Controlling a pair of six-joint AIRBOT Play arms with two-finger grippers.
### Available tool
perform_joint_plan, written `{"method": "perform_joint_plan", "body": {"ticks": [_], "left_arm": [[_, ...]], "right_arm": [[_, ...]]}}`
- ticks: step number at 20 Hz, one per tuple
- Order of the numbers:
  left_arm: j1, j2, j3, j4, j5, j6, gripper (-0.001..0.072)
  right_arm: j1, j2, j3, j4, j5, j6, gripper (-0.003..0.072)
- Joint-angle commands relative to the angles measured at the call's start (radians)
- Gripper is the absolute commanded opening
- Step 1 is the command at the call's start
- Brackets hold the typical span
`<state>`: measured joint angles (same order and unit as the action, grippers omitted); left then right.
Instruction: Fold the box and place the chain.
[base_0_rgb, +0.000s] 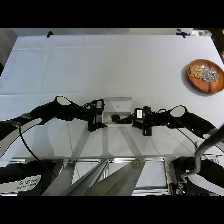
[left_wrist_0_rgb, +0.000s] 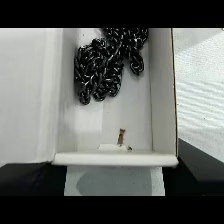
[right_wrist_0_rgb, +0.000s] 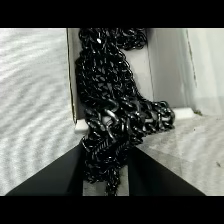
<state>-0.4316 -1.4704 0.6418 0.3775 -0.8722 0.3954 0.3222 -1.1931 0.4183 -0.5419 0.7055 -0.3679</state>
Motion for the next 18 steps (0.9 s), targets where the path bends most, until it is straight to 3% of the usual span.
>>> {"method": "perform_joint_plan", "body": {"ticks": [1, 4, 13, 18], "left_arm": [[0.000, 0.001, 0.000, 0.000, 0.000, 0.000, 0.0276], [0.000, 0.001, 0.000, 0.000, 0.000, 0.000, 0.0276], [0.000, 0.001, 0.000, 0.000, 0.000, 0.000, 0.0276], [0.000, 0.001, 0.000, 0.000, 0.000, 0.000, 0.0276]], "right_arm": [[0.000, -0.002, 0.000, 0.000, 0.014, 0.000, 0.0173], [0.000, 0.016, 0.000, -0.003, 0.037, 0.004, 0.0009], [0.000, 0.072, 0.008, -0.006, 0.037, 0.356, 0.0011], [0.000, 0.231, 0.012, 0.000, -0.110, 0.628, 0.0011]]}}
